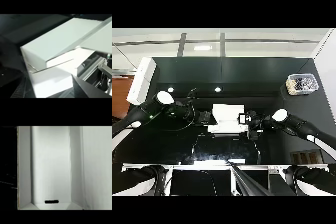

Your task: Fold the box and place the chain.

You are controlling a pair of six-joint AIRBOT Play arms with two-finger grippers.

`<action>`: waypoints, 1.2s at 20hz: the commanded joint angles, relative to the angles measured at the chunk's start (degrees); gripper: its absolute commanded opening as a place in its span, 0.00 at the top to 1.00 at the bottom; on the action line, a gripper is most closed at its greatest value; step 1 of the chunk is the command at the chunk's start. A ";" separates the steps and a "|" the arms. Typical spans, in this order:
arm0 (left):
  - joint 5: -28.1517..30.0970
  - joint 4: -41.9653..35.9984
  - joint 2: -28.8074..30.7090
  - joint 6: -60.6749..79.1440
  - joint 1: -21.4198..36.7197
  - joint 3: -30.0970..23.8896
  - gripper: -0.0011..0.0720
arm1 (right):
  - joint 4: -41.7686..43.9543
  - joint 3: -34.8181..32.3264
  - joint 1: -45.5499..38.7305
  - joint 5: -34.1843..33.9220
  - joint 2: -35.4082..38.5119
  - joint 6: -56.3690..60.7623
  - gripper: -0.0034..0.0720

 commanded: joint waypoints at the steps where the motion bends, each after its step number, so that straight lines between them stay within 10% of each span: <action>1: -0.02 1.95 -0.02 -3.72 -2.38 2.03 0.14 | 0.00 -0.02 0.00 0.00 -0.04 0.00 0.32; 4: -0.57 2.01 -0.02 -5.95 -2.75 2.34 0.33 | 0.00 -0.02 0.00 0.00 -0.04 0.00 0.32; 24: 3.45 33.00 -1.03 -39.15 -18.45 8.85 0.33 | 0.00 -0.02 0.00 -0.20 -0.04 -0.02 0.32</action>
